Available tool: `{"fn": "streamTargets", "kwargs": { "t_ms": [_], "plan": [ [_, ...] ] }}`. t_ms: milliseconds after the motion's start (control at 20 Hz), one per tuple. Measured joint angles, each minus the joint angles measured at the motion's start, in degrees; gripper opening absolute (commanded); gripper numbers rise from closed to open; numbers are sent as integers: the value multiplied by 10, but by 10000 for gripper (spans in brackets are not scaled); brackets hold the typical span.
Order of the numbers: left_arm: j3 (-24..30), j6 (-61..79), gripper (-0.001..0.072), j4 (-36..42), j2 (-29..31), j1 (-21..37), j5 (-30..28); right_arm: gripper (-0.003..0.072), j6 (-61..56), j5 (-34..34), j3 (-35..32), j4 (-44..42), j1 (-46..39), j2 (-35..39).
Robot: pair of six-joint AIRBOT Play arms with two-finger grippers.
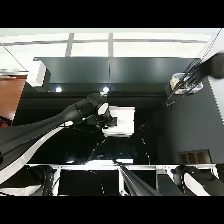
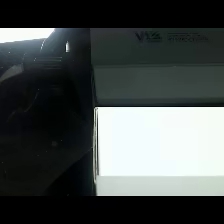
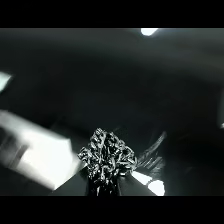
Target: Fold the box and place the chain.
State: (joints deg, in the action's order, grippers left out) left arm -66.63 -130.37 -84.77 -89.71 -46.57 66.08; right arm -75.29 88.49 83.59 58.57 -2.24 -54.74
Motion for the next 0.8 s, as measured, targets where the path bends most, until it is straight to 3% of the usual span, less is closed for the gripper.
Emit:
{"fn": "streamTargets", "kwargs": {
  "t_ms": [200,450,800],
  "plan": [
    [0,0,27,0,0,0,0,13,29,-1,-98,-94,65,10],
    [0,0,27,0,0,0,0,14,58,-78,-154,-201,139,7],
    [0,0,27,0,0,0,0,14,60,-151,-181,-202,210,-35]
  ]
}}
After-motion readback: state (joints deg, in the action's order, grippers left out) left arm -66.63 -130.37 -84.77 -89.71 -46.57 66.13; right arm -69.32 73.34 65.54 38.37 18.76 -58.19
